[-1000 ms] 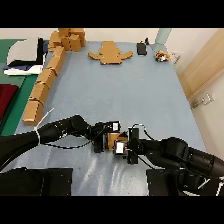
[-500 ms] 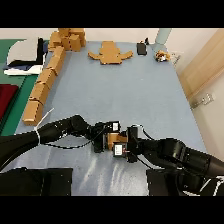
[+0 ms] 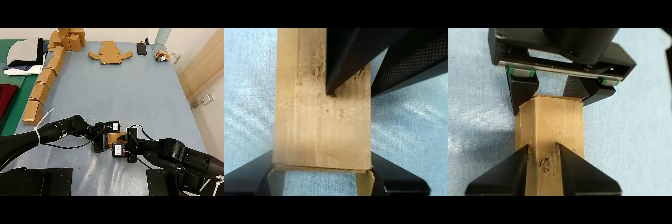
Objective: Fold the box.
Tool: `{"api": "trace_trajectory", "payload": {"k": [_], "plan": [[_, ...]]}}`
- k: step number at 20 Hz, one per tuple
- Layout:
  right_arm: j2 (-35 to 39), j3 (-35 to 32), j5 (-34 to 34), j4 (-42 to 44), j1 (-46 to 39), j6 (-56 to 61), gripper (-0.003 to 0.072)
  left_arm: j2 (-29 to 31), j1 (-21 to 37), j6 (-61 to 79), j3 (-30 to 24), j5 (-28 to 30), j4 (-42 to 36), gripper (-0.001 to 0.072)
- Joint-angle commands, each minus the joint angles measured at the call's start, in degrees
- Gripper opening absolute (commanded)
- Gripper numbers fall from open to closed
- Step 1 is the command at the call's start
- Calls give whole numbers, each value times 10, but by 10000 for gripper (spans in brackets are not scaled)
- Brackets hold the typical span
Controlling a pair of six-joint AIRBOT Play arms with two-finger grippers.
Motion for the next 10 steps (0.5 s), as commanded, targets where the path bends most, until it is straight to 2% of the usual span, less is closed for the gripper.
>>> {"api": "trace_trajectory", "payload": {"k": [1, 10], "plan": [[2, 1, 1, -1, 0, 0, 277, 0, 0, 1, 0, 0, 0, 454], [32, 1, 0, -1, 0, 0, 277, 0, 0, 1, 0, 0, 0, 454]]}}
